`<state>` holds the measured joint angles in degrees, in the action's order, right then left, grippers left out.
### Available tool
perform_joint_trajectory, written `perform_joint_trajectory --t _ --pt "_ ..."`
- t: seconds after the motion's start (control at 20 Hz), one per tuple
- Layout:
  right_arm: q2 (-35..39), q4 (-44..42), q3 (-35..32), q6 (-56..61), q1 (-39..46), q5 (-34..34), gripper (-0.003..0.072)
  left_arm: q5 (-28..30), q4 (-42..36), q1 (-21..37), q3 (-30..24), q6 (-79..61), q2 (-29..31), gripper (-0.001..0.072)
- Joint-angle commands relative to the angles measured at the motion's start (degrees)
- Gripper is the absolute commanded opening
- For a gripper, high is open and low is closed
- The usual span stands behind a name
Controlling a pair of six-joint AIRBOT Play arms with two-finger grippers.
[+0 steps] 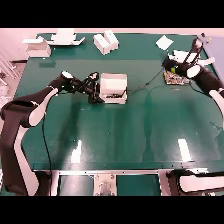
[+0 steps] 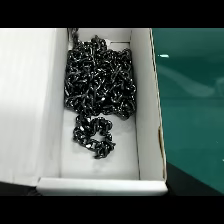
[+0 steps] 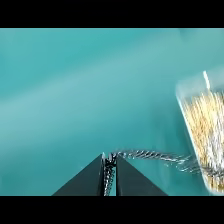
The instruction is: Fold the box and place the chain.
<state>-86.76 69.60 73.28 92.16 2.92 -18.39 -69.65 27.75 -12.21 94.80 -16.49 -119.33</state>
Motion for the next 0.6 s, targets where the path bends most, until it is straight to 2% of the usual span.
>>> perform_joint_trajectory --t 0.0,0.25,0.55 --pt "8.92 0.04 0.04 -4.66 -2.49 0.2 0.0005 0.04 0.02 0.07 0.02 0.0 0.04 0.0541" --pt "17.68 0.07 0.2 -8.9 -8.66 0.2 0.0005 0.04 0.02 0.07 0.02 -0.02 0.04 0.0541" --pt "23.34 0.04 0.33 -11.91 -17.25 0.17 0.0006 0.04 0.02 0.07 0.02 0.0 0.04 0.0541"
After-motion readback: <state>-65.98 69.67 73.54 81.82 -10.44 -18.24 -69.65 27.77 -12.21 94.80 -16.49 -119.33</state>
